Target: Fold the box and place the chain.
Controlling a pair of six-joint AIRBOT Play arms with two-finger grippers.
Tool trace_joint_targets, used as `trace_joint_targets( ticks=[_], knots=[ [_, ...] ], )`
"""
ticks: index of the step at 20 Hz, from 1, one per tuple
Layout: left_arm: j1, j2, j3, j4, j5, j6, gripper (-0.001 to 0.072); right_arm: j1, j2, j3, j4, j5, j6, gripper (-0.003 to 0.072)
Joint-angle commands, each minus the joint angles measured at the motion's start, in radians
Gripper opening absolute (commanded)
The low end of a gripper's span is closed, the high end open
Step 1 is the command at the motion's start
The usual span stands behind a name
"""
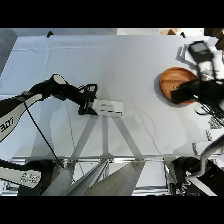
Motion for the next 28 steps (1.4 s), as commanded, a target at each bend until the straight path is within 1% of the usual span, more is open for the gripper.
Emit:
trace_joint_targets(
  ticks=[1, 3, 6, 7, 8, 10, 13, 16, 19, 21, 23, 25, 26, 28],
  knots=[
    [0.005, 0.012, 0.000, 0.022, 0.013, -0.098, 0.0008, 0.000, 0.192, -0.046, -0.072, 0.160, 0.109, 0.0006],
    [0.005, 0.047, 0.000, 0.151, 0.058, -0.254, 0.0008, 0.000, 0.275, -0.050, -0.070, 0.197, 0.158, 0.0006],
    [0.005, 0.137, 0.000, 0.477, 0.109, -0.527, 0.0007, 0.000, 0.370, -0.050, -0.065, 0.205, 0.200, 0.0007],
    [0.010, 0.170, 0.000, 0.558, 0.116, -0.610, 0.0007, 0.000, 0.390, -0.050, -0.060, 0.205, 0.207, 0.0007],
    [0.023, 0.206, 0.000, 0.601, 0.124, -0.682, 0.0007, 0.000, 0.403, -0.050, -0.053, 0.205, 0.213, 0.0007],
    [0.074, 0.275, 0.000, 0.595, 0.138, -0.765, 0.0007, 0.000, 0.411, -0.050, -0.048, 0.206, 0.212, 0.0007],
    [0.176, 0.372, 0.000, 0.515, 0.156, -0.792, 0.0006, 0.000, 0.411, -0.050, -0.048, 0.205, 0.212, 0.0007],
    [0.305, 0.451, 0.000, 0.341, 0.243, -0.791, 0.0005, 0.000, 0.411, -0.050, -0.048, 0.205, 0.212, 0.0008],
    [0.418, 0.485, 0.000, 0.195, 0.363, -0.828, 0.0005, 0.000, 0.411, -0.050, -0.048, 0.204, 0.212, 0.0008],
    [0.466, 0.486, 0.000, 0.190, 0.468, -0.958, 0.0003, 0.000, 0.411, -0.050, -0.048, 0.196, 0.212, 0.0008],
    [0.489, 0.486, 0.000, 0.211, 0.560, -1.045, 0.0002, 0.000, 0.411, -0.050, -0.048, 0.172, 0.212, 0.0008],
    [0.491, 0.485, -0.006, 0.284, 0.612, -1.141, 0.0001, 0.000, 0.411, -0.050, -0.048, 0.146, 0.212, 0.0008],
    [0.491, 0.486, -0.023, 0.313, 0.629, -1.176, 0.0001, 0.000, 0.411, -0.050, -0.048, 0.135, 0.212, 0.0008],
    [0.491, 0.485, -0.095, 0.340, 0.664, -1.192, 0.0001, 0.000, 0.411, -0.049, -0.048, 0.129, 0.212, 0.0008]
  ],
)
